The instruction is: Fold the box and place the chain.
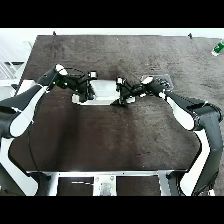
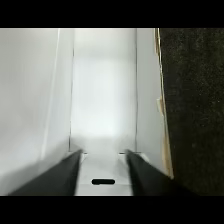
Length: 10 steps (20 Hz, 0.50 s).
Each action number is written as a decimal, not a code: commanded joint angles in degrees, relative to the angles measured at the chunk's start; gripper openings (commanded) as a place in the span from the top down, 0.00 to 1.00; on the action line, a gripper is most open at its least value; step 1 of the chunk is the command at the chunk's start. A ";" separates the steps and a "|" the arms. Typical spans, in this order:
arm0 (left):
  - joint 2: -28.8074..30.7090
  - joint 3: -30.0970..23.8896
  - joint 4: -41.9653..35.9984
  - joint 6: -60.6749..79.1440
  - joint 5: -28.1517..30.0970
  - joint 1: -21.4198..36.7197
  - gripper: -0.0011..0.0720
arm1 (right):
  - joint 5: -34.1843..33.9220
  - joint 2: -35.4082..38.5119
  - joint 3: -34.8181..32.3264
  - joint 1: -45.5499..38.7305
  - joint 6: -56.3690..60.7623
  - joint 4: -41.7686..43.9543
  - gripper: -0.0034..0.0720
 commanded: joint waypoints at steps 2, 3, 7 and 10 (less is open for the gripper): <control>-0.04 0.00 0.09 -0.66 0.15 -0.02 0.25 | 0.02 -0.02 -0.02 0.07 0.00 0.02 0.20; -0.04 0.00 0.09 -0.85 0.17 -0.02 0.25 | 0.02 -0.02 -0.02 0.07 0.00 0.02 0.20; -0.04 0.00 0.09 -0.98 0.09 -0.02 0.09 | 0.02 -0.02 -0.02 0.07 0.00 0.02 0.20; -0.04 0.00 0.15 -1.49 0.00 -0.02 0.10 | 0.02 -0.02 -0.02 0.07 0.00 0.02 0.20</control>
